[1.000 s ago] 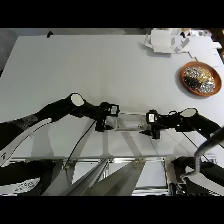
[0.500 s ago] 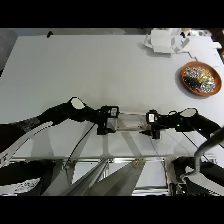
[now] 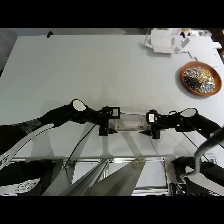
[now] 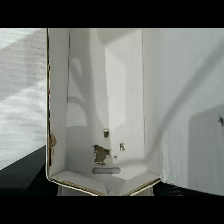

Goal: Fold the box and place the chain.

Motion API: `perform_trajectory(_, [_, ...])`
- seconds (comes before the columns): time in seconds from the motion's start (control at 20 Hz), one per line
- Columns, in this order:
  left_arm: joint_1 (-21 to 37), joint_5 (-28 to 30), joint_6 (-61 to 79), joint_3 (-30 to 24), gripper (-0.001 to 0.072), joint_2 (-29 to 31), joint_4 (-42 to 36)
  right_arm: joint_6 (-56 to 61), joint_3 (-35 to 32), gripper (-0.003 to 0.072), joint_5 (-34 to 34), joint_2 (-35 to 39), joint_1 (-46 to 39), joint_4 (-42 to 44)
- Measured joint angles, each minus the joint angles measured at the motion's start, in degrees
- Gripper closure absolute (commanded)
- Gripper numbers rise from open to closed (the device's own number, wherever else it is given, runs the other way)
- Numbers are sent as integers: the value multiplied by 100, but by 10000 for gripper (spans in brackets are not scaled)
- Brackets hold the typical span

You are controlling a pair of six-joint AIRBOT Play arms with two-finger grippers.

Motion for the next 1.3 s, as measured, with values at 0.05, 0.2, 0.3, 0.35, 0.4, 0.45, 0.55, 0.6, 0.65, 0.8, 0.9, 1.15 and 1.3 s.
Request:
perform_trajectory(0.05, [-9, 7, 0, -2, 399, 0, -4, 2, 0, 289, -2, 0, 0, 4])
perform_trajectory(0.2, [-61, 48, -7, -4, 560, 2, -9, -2, 0, 289, 2, 0, -2, 0])
perform_trajectory(0.3, [-101, 50, -20, -4, 559, 2, -7, -4, 0, 289, 7, 0, -4, -2])
perform_trajectory(0.35, [-109, 39, -20, -4, 560, 2, -7, -4, 0, 289, 7, 0, -4, -4])
perform_trajectory(0.4, [-120, 24, -22, -4, 560, 2, -4, -4, 0, 289, 7, 0, -4, -4])
perform_trajectory(0.45, [-127, 4, -24, -4, 559, 2, -4, -4, 0, 289, 7, 0, -4, -4])
perform_trajectory(0.55, [-136, -24, -35, -4, 560, 2, 0, -9, 0, 289, 7, 0, -4, -7])
perform_trajectory(0.6, [-138, -39, -37, -4, 560, 2, 0, -11, 0, 289, 9, 0, -4, -7])
perform_trajectory(0.65, [-140, -57, -39, -4, 560, 0, 0, -13, 0, 289, 11, 0, -4, -9])
perform_trajectory(0.8, [-140, -105, -39, -4, 560, 0, 7, -15, 0, 289, 17, 0, -4, -13])
perform_trajectory(0.9, [-140, -131, -37, -4, 560, 0, 9, -15, 0, 289, 15, 0, -4, -13])
perform_trajectory(1.15, [-140, -151, -28, -7, 560, 0, 11, -15, 0, 289, -39, 0, -4, 2])
perform_trajectory(1.3, [-140, -155, -26, -7, 560, -2, 9, -11, -2, 289, -96, 2, -2, 20])
